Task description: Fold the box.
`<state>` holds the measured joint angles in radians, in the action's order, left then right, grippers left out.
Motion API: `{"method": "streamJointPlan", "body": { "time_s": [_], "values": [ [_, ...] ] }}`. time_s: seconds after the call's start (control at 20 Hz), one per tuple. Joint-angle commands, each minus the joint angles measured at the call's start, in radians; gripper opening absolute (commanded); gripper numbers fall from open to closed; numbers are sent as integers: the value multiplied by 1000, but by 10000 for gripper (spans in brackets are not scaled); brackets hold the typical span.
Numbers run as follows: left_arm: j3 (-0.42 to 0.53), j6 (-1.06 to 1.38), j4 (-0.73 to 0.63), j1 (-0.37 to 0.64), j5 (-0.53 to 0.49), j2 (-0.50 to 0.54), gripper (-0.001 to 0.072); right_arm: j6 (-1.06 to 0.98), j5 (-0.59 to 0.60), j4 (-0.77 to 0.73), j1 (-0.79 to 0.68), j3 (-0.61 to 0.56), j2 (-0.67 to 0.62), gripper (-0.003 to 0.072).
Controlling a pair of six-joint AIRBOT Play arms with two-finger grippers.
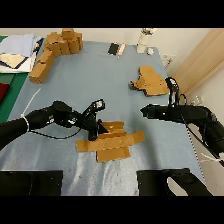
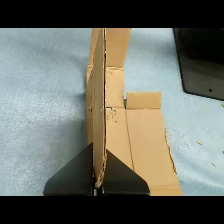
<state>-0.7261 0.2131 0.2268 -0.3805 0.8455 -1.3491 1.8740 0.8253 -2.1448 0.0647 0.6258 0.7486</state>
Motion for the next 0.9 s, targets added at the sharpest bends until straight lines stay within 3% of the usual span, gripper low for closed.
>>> {"method": "streamJointPlan", "body": {
  "time_s": [0.0,0.45,0.85],
  "values": [
    [0,0,16,2,29,1,14,0,6,1,0,0,0,2],
    [-2,8,20,2,52,48,14,0,1,2,0,0,0,3],
    [0,15,24,2,52,-2,14,0,0,1,0,-1,19,2]
  ]
}}
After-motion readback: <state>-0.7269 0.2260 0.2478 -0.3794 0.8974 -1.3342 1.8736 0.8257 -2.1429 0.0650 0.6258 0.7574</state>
